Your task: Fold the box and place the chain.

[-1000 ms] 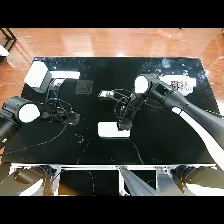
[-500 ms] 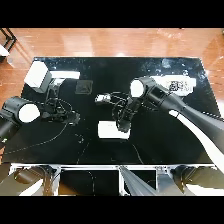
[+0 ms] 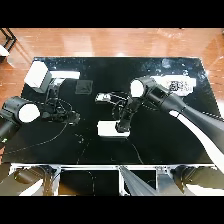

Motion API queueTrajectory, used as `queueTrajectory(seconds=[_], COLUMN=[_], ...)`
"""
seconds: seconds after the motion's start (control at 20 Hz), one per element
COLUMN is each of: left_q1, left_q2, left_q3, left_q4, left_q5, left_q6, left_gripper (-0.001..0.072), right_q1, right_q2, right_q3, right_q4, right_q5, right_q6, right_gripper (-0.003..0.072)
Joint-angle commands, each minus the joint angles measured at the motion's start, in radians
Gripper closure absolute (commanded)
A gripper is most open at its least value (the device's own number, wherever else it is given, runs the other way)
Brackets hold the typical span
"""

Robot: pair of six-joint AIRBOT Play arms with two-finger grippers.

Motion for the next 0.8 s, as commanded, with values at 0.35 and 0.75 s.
queueTrajectory(seconds=[0.35,0.75], left_q1=[0.001,0.001], left_q2=[-0.001,-0.001], left_q3=[0.0,0.0], left_q4=[0.0,0.0], left_q5=[0.0,0.0], left_q6=[0.0,0.0], left_gripper=[0.0144,0.0144], right_q1=[0.053,0.077], right_q2=[-0.009,-0.009], right_q3=[0.0,0.0], right_q4=[-0.06,-0.103], right_q5=[-0.031,-0.047], right_q6=[0.001,0.028], right_gripper=[-0.0013,-0.0008])
